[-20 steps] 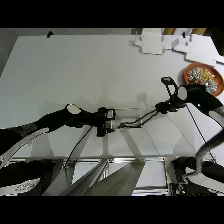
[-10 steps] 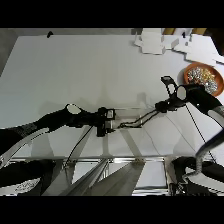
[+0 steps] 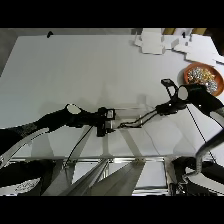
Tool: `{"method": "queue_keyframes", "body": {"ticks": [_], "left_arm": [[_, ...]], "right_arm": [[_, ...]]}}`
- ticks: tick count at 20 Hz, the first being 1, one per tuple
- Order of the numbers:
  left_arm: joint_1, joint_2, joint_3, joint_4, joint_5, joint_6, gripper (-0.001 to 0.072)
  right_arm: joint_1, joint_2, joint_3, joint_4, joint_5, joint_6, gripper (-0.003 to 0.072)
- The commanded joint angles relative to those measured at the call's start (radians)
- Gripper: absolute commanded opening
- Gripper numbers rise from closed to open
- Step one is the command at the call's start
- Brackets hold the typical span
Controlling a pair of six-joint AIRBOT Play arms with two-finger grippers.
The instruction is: Fold the box and place the chain.
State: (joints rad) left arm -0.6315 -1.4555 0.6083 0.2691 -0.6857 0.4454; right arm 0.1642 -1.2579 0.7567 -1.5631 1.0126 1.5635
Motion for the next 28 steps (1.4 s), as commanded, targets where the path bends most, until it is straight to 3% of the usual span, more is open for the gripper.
{"method": "queue_keyframes", "body": {"ticks": [1,8,15,22,28], "left_arm": [[0.0,0.001,0.0,0.0,0.001,0.0,0.0209],[0.0,0.001,0.0,0.0,0.0,0.0,0.0209],[0.0,0.001,0.0,0.0,0.0,0.0,0.0209],[0.0,0.001,0.0,0.0,0.0,0.0,0.0209],[0.0,0.001,0.0,0.0,0.0,0.0,0.0209]], "right_arm": [[0.0,0.075,0.001,-0.011,0.02,-0.002,0.0014],[0.028,0.266,0.002,0.033,0.086,-0.05,0.0014],[0.248,0.53,0.082,0.229,0.16,-0.079,0.0013],[0.423,0.546,0.179,0.423,0.13,-0.051,0.0013],[0.499,0.544,0.179,0.488,-0.016,-0.05,0.0014]]}}
